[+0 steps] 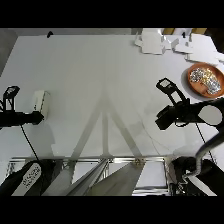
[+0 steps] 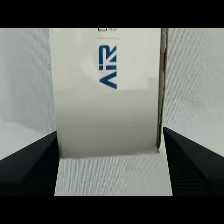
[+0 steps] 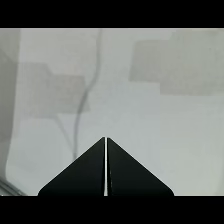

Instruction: Fold the box and place the chain.

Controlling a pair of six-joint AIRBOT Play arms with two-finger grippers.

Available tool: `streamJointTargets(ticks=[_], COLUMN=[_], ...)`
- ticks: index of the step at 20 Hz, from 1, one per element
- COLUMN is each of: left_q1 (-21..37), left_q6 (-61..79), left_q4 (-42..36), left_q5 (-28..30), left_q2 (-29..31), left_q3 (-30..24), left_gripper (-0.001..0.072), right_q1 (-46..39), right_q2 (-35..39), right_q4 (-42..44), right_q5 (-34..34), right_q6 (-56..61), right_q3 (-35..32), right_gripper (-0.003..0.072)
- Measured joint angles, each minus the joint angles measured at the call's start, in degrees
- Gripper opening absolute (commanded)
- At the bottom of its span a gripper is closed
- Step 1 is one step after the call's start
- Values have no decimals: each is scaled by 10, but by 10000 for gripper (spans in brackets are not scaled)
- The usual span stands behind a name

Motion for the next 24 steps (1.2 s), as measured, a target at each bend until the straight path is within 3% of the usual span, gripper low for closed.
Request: streamJointTargets(ticks=[4,5,6,7,14,24], left_q1=[-6,-14,-25,-39,-134,-152], left_q6=[-4,-4,-4,-4,-2,0], left_q4=[4,3,2,2,0,-2], left_q5=[-36,-53,-72,-93,-228,-269], left_q2=[75,97,121,141,205,213], left_q3=[0,0,0,-1,-1,-1], left_gripper=[689,632,500,479,491,491], right_q1=[0,0,0,0,-34,-202], right_q2=[0,0,0,0,0,0], right_q4=[0,-1,-6,-21,-182,-214], right_q5=[-2,-3,-5,-9,-21,35], right_q6=[1,8,26,55,223,236], right_q3=[0,0,0,0,0,0], right_gripper=[23,23,22,22,22,22])
